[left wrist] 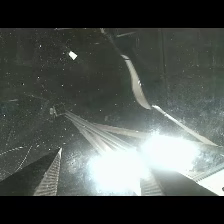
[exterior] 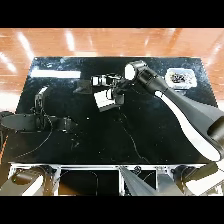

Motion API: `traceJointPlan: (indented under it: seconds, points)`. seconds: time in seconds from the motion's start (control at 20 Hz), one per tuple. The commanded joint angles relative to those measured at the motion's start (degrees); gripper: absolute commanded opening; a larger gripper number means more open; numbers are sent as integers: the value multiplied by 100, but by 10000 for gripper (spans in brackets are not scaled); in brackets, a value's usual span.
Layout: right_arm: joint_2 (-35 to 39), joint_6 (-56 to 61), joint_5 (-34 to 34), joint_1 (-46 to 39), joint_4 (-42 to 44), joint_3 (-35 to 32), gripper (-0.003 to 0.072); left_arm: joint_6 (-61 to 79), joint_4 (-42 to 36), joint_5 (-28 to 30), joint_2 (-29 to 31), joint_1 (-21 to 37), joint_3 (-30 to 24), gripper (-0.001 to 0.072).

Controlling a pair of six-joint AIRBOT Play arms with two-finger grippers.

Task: Fold the box and place the chain.

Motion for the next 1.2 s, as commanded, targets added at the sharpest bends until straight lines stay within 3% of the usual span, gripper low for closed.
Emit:
traceJointPlan:
  seconds: [0.0,0.4,0.6,0.9,0.95,1.0,1.05,1.15]
  points:
    - [-4,157,247,7,9,0,327,2,0,2,-2,7,0,566]
    - [-2,350,501,35,192,0,327,4,0,-22,-2,7,0,566]
    - [66,1021,472,212,190,2,327,4,2,-111,-2,7,0,566]
    - [531,1600,507,310,184,7,327,4,0,-105,-2,7,2,566]
    - [638,1923,503,234,188,4,310,2,0,-107,-2,7,2,566]
    - [710,2356,470,118,192,4,146,2,-4,-107,-2,7,2,566]
    - [734,3106,361,-79,234,4,39,2,-33,-107,-2,7,2,566]
    - [732,4649,-146,-643,428,-31,37,4,-90,-153,-2,7,2,566]
